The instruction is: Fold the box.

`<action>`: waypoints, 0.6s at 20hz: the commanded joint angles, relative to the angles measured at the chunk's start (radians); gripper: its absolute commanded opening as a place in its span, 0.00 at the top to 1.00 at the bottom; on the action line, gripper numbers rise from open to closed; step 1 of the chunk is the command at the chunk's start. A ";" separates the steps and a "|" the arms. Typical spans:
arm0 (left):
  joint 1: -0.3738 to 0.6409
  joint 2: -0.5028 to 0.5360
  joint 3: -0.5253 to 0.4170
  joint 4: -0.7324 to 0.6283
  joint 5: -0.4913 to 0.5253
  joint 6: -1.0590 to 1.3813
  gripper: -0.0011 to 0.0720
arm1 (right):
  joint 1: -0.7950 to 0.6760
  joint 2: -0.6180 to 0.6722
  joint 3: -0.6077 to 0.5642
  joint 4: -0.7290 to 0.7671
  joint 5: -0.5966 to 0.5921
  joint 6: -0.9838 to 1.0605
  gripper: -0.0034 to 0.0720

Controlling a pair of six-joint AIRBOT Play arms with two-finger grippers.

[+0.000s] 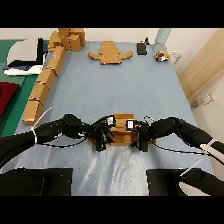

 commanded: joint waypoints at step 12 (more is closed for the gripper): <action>0.302 0.489 -0.005 0.859 -0.334 -1.735 0.97 | 0.000 0.000 0.000 0.000 0.000 -0.001 0.29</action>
